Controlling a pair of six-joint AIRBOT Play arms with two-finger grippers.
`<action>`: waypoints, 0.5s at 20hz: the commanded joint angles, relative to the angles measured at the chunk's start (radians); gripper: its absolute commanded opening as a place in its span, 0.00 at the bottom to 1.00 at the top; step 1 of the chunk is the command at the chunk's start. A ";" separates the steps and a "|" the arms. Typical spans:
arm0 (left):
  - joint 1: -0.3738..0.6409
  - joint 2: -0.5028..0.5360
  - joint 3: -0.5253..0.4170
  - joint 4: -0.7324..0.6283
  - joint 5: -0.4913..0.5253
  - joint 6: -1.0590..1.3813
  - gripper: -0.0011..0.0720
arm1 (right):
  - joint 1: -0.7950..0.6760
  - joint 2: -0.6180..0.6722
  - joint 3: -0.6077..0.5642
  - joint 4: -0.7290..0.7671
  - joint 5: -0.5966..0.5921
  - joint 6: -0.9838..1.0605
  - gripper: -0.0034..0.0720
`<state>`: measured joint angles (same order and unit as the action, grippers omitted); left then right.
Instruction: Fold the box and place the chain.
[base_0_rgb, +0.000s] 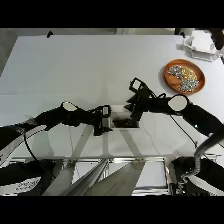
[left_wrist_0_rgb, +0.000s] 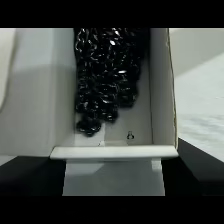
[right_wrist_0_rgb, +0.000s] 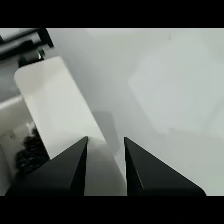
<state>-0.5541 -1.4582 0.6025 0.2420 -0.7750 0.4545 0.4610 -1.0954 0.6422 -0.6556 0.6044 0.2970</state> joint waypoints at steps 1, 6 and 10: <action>0.002 0.001 0.001 -0.018 0.038 -0.011 0.58 | 0.001 0.011 -0.008 0.005 0.017 -0.014 0.36; 0.002 0.001 0.001 -0.018 0.038 -0.011 0.58 | 0.001 0.011 -0.043 0.005 0.089 -0.014 0.36; 0.002 0.001 0.001 -0.018 0.038 -0.011 0.58 | 0.001 0.011 -0.043 0.005 0.139 -0.014 0.36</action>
